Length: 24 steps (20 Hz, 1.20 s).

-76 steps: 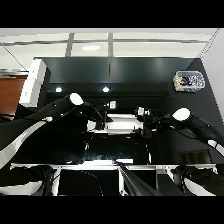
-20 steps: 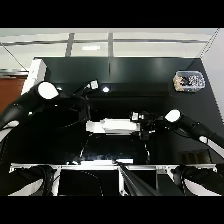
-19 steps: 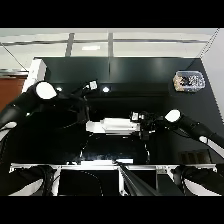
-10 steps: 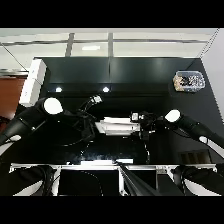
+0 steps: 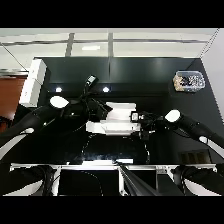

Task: Fold the box and place the chain.

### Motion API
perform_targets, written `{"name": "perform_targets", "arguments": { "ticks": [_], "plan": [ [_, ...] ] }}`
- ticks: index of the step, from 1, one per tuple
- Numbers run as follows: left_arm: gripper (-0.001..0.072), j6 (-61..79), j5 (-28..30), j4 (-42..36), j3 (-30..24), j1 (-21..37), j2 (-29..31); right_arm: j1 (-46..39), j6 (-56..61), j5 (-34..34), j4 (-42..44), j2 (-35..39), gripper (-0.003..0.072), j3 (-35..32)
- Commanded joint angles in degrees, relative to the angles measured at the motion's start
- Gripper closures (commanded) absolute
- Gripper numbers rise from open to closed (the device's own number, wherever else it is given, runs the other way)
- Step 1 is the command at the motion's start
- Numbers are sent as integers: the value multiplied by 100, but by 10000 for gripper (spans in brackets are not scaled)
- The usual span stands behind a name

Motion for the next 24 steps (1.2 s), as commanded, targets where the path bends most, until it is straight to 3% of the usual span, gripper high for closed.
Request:
{"name": "perform_targets", "arguments": {
  "ticks": [1,4,9,13,16,19,22,23,24],
  "plan": [
    [685,-363,-280,761,146,-83,-468,0,0,-2,4,0,454,-2],
    [685,-378,-391,1513,208,-326,-638,0,0,-2,4,0,454,-2],
    [684,-529,-498,1823,284,-372,-570,0,0,-2,4,0,454,-2],
    [684,-721,-516,2474,426,-133,149,0,0,-2,2,0,454,-2],
    [683,-737,-1279,2712,354,293,927,0,0,-2,2,0,454,-2],
    [679,-188,-1845,2708,-79,592,1458,0,0,-2,4,0,454,-2],
    [677,643,-1838,2732,-505,542,1467,0,0,-2,4,0,454,-2],
    [582,1078,-1803,2732,-575,542,1410,0,0,-2,4,0,454,-2],
    [274,1596,-1663,2732,-638,544,1316,2,0,-2,2,0,454,-2]
  ]
}}
